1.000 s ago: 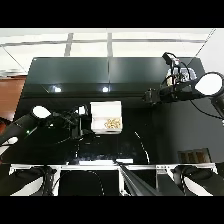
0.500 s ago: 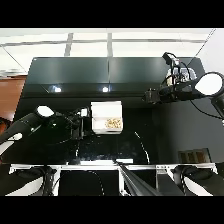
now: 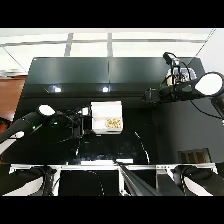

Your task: Fold the box and place the chain.

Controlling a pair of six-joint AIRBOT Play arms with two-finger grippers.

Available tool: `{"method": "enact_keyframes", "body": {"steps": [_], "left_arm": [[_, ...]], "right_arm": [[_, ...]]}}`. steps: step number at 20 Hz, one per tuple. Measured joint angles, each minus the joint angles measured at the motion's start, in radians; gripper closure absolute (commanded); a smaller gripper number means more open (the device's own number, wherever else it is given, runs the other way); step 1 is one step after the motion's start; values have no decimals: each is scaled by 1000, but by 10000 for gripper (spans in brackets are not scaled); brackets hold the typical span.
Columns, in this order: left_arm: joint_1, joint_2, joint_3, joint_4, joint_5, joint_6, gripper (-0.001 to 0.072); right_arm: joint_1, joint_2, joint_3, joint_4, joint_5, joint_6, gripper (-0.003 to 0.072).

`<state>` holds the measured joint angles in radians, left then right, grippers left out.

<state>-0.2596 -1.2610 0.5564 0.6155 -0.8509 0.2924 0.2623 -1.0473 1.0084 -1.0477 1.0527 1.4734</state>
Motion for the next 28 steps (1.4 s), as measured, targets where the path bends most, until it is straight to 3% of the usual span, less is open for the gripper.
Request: {"method": "enact_keyframes", "body": {"steps": [12,13,14,15,16,20,23,28], "left_arm": [[-46,-52,55,5,15,0,9],[-48,-53,56,7,14,0,54],[-50,-54,58,6,14,-1,158],[-51,-54,58,7,11,0,241],[-52,-55,59,6,12,0,249],[-53,-55,59,6,11,0,249],[-53,-55,59,6,11,0,249],[-53,-55,59,6,10,-1,248]], "right_arm": [[9,-5,-5,-24,-34,0,373],[14,-10,-9,-30,-43,1,373],[21,-18,-12,-35,-63,7,368],[27,-30,-16,-41,-86,18,134],[34,-48,-18,-45,-113,27,-34],[92,-168,-23,-58,-306,48,-34],[120,-275,-23,101,-393,-6,10],[124,-331,0,306,-206,-350,9]]}}
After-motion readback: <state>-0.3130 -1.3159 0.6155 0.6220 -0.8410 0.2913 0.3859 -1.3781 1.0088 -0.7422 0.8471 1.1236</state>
